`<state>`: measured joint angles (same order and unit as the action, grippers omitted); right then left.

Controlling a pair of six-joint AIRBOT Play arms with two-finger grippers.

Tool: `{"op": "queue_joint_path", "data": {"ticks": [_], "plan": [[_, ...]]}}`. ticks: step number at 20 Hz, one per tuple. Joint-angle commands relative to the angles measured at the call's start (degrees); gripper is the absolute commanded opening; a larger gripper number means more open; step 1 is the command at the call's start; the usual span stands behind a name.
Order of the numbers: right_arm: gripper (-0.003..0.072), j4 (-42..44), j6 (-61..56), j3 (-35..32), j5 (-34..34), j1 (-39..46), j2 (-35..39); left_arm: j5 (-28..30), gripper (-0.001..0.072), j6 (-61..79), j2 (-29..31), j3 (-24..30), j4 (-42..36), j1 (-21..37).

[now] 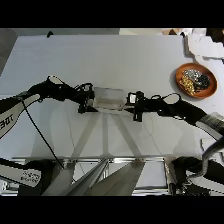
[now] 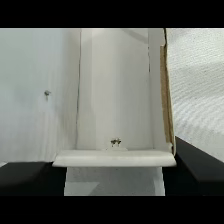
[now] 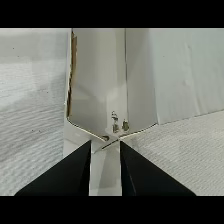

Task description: Fold the box and place the chain.

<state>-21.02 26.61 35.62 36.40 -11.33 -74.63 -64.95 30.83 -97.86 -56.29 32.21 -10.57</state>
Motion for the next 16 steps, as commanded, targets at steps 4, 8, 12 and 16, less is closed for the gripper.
{"op": "queue_joint_path", "data": {"ticks": [4,8,12,16], "plan": [[0.0173,0.09,0.02,0.04,-1.09,-0.15,-0.04,0.02,0.0339,0.0,0.02,0.02,0.0,0.0],[0.0173,0.52,0.02,0.04,-1.84,-0.5,-0.48,0.02,0.0339,0.0,0.02,0.02,0.0,0.0],[0.0173,0.55,0.0,0.04,-2.84,-2.51,-1.05,0.02,0.0339,0.0,0.02,0.02,0.0,0.0],[0.0173,0.76,0.0,0.04,-4.61,-2.71,-1.29,0.02,0.0339,0.0,0.02,0.02,0.0,0.0]]}}
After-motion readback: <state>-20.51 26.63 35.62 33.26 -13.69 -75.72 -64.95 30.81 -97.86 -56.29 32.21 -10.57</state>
